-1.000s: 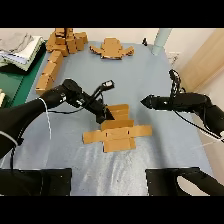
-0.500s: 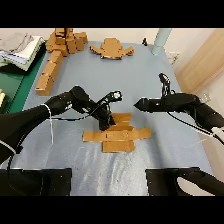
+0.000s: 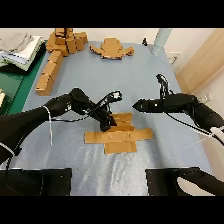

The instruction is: Fold the box.

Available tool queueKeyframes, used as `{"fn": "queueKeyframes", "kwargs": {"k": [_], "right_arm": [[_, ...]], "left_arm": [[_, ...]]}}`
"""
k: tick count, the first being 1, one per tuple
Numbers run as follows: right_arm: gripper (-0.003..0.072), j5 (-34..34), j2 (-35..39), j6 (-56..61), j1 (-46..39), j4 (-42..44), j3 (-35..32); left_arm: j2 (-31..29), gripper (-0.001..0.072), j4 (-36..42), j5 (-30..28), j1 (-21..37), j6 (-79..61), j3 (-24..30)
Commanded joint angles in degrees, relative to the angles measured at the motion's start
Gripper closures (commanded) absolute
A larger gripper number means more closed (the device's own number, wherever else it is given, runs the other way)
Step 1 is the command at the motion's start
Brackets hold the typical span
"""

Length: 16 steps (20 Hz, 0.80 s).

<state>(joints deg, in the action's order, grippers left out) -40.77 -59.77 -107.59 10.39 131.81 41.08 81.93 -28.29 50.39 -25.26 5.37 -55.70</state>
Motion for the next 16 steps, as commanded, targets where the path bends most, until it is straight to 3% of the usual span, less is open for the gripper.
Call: {"fn": "queueKeyframes", "kwargs": {"k": [1,16], "right_arm": [[0.0407,-0.2,0.0,0.0,0.1,0.0,0.0],[0.0406,1.8,0.0,0.0,0.1,0.0,0.0]], "left_arm": [[-0.2,0.0701,3.0,-3.8,0.4,-3.7,0.0],[1.8,0.0697,2.5,3.6,0.7,-5.4,0.1]]}}
